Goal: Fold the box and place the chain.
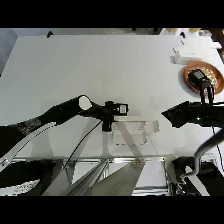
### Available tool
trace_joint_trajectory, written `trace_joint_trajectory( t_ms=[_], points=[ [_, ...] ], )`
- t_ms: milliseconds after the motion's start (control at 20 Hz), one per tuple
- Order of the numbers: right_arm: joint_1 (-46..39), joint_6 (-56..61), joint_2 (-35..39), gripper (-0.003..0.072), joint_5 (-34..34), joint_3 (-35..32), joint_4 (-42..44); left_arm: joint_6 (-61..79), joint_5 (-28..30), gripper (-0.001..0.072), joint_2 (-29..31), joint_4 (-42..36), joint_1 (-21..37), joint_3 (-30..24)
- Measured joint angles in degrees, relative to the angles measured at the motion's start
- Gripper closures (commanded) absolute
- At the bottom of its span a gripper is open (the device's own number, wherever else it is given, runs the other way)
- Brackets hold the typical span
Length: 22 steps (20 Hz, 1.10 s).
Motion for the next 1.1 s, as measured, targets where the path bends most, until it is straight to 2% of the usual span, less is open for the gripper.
trace_joint_trajectory(
  t_ms=[200,250,350,400,600,800,950,1000,1050,1100],
  points=[
    [0.00,-2.69,0.00,0.0335,1.90,-0.02,-0.04,0.09,0.37,0.0700,-0.04,0.07,0.00,0.00],
    [0.00,-3.87,0.00,0.0396,2.49,-0.02,-0.02,0.11,0.42,0.0700,-0.04,0.11,0.00,0.00],
    [0.00,-6.08,0.00,0.0625,3.61,-0.17,0.09,0.11,0.46,0.0700,-0.04,0.17,0.00,0.00],
    [0.00,-7.72,0.00,0.0664,4.31,-0.46,0.37,0.11,0.48,0.0700,-0.04,0.17,0.00,0.00],
    [1.62,-18.40,-0.02,0.0673,5.60,-4.28,4.61,0.11,0.48,0.0700,-0.04,0.20,0.00,0.00],
    [8.02,-29.14,-0.13,0.0672,2.03,-10.58,6.47,0.11,0.46,0.0700,-0.04,0.22,0.00,0.00],
    [14.27,-33.53,-0.13,0.0672,-2.03,-14.34,3.34,0.11,0.44,0.0700,-0.04,0.22,0.00,0.00],
    [15.82,-34.40,-0.13,0.0641,-3.74,-15.61,2.27,0.11,0.42,0.0700,-0.04,0.22,0.00,0.00],
    [17.44,-35.34,-0.13,0.0492,-5.92,-17.14,1.14,0.11,0.44,0.0700,-0.04,0.22,0.00,0.00],
    [19.08,-35.93,-0.09,0.0285,-8.04,-18.64,0.11,0.11,0.42,0.0700,-0.04,0.22,0.00,0.00]
  ],
)
